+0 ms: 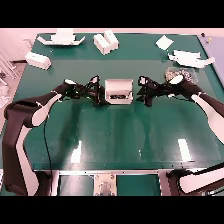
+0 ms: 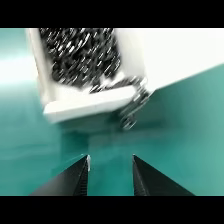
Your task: Fold the box and place the chain.
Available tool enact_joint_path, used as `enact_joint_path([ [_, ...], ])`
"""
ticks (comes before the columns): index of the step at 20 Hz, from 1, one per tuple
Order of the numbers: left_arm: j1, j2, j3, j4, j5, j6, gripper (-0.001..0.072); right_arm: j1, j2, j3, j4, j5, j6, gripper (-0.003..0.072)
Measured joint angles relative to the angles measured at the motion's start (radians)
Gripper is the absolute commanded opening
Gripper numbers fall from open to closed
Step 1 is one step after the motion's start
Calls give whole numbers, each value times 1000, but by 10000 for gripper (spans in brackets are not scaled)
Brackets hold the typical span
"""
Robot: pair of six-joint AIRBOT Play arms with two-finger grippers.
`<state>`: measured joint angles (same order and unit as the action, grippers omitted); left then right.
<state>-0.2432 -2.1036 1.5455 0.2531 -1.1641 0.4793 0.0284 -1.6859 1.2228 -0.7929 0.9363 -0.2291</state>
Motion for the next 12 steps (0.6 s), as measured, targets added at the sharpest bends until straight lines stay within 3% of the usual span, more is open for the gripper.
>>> enact_joint_path([
  [5,0,0,0,0,0,0,537,-28,-89,110,90,91,-79,333],
  [12,0,0,0,0,0,0,537,-34,-137,142,125,165,-101,331],
])
